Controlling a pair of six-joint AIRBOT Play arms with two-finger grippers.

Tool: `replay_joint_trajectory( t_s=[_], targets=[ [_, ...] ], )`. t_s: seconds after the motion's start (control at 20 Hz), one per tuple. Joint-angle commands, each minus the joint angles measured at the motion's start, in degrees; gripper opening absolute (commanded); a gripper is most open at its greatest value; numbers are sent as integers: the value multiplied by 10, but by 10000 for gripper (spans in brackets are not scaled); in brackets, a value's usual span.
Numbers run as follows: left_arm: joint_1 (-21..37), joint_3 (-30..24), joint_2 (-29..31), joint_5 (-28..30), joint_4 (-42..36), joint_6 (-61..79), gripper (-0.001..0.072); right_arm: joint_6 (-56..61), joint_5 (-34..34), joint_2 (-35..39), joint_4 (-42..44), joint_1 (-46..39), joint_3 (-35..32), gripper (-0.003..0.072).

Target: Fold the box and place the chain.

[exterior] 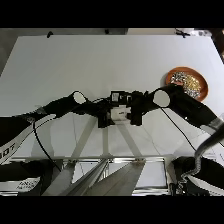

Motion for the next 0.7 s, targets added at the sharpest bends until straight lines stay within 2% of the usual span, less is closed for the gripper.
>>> replay_joint_trajectory(
  t_s=[0.0, 0.05, 0.1, 0.15, 0.25, 0.35, 0.5, 0.65],
  targets=[
    [0, 0, 0, 0, 0, 1, 171, 2, -11, 35, 15, 1, 0, 440],
    [0, 0, 0, 0, 0, 1, 171, 7, -7, 42, 27, 1, 0, 412],
    [0, 0, 0, 0, 0, 1, 171, 21, -1, 47, 38, -1, 0, 271],
    [0, 0, 0, 0, 0, 1, 171, 33, 10, 49, 60, -8, -1, 2],
    [0, 0, 0, 0, 0, 1, 171, 60, 2, 49, 127, -37, -23, 10],
    [0, 0, 0, 0, 0, 1, 171, 55, -43, 49, 234, -68, -72, 10],
    [0, 0, 0, 0, 0, 1, 171, -29, -109, 49, 391, -82, -152, 10],
    [0, 0, 0, 0, 0, 1, 171, -81, -148, 49, 468, -82, -184, 8]
  ],
)
